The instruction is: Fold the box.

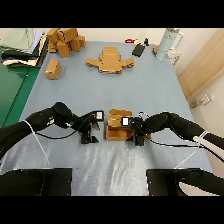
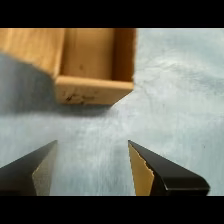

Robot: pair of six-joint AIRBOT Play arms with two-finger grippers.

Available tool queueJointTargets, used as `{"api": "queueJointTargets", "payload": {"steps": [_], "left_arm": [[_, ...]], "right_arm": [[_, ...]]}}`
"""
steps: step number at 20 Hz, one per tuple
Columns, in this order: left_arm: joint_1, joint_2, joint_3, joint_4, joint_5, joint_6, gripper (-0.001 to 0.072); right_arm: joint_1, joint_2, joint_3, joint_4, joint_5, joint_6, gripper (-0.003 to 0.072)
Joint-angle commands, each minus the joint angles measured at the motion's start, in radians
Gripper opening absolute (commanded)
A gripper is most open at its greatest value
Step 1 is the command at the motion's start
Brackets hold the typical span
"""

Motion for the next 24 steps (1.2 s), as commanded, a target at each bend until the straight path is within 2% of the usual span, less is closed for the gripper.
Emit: {"api": "queueJointTargets", "payload": {"steps": [1,6,24], "left_arm": [[-0.063,0.000,-0.029,-0.153,0.071,0.185,0.0691],[-0.080,-0.036,-0.029,-0.174,0.183,0.153,0.0691],[-0.146,-0.063,0.000,-0.188,0.206,0.096,0.0691]], "right_arm": [[0.000,0.000,0.000,0.000,0.000,0.000,0.0443],[0.000,0.000,0.000,0.000,0.000,0.000,0.0442],[0.000,0.000,0.000,0.000,0.000,0.000,0.0443]]}}
